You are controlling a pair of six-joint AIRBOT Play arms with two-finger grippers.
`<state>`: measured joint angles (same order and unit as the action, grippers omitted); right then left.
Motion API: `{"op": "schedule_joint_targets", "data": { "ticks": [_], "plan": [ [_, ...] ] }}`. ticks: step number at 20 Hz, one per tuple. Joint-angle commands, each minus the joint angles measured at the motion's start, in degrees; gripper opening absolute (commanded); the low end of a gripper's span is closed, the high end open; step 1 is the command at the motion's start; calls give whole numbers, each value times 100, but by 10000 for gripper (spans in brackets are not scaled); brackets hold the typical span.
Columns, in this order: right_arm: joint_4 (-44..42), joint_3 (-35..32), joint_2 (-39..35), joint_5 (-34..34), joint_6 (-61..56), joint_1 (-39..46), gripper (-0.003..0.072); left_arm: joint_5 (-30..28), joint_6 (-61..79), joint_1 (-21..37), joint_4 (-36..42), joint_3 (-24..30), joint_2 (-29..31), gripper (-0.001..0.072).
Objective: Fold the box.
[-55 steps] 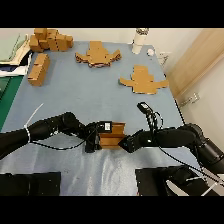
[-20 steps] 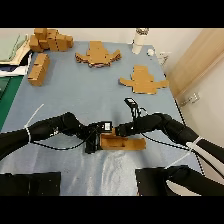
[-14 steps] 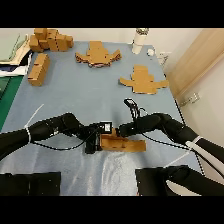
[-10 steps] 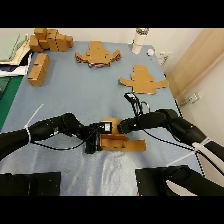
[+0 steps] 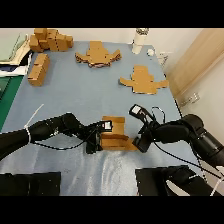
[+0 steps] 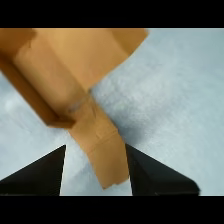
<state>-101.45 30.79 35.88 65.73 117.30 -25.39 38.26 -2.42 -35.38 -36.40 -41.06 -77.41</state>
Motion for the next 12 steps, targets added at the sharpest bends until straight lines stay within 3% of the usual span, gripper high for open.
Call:
{"op": "schedule_joint_targets", "data": {
  "ticks": [1, 5, 10, 12],
  "plan": [
    [48, -505, -52, -256, 1705, -7, 561, 11, -39, 7, -2, -7, 0, 420],
    [-98, -538, 323, -824, 2680, -7, 561, 4, -39, 4, 0, -7, 0, 419],
    [-931, -538, 922, -1606, 3718, -7, 561, 4, -39, 4, 0, -7, 0, 420],
    [-997, -535, 1034, -1637, 3943, -9, 555, 4, -39, 4, 0, -7, 0, 420]
  ]
}}
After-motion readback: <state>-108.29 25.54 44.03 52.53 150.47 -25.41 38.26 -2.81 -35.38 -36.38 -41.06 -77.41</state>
